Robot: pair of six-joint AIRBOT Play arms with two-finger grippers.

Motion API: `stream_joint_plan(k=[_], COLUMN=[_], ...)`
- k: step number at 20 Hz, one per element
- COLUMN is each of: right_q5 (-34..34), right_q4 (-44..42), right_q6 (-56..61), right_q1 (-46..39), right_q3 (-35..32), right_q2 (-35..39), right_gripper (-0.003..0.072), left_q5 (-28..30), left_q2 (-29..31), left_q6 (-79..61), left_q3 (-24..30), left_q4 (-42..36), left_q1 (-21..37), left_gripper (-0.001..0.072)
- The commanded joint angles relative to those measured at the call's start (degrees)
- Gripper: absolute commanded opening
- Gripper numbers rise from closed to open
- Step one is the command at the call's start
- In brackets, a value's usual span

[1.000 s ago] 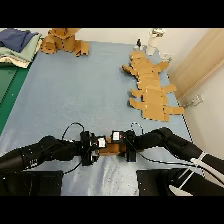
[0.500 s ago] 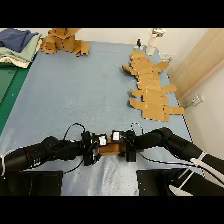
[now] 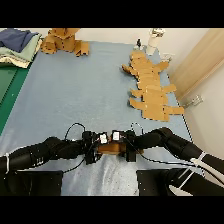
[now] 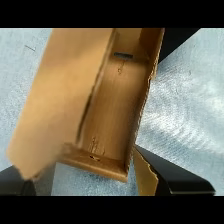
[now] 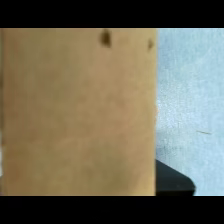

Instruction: Fold the box.

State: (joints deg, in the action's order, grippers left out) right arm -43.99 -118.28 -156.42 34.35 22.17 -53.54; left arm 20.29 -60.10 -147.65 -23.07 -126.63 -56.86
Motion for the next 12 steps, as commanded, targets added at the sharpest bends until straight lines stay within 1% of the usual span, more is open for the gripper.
stream_joint_plan(k=[1,5,12], right_q5=[0.0,0.0,0.0], right_q4=[0.0,0.0,0.0], right_q6=[0.0,0.0,0.0], right_q1=[0.0,0.0,0.0], right_q3=[0.0,0.0,0.0], right_q2=[0.0,0.0,0.0], right_gripper=[0.0474,0.0474,0.0474], left_q5=[1.5,5.4,5.9], left_q2=[-0.2,0.2,0.9], left_q6=[-0.1,0.0,0.0], left_q3=[-0.1,-0.1,-0.1], left_q4=[-0.3,-0.5,-0.7], left_q1=[0.0,-1.8,-2.2], left_gripper=[0.0702,0.0701,0.0702])
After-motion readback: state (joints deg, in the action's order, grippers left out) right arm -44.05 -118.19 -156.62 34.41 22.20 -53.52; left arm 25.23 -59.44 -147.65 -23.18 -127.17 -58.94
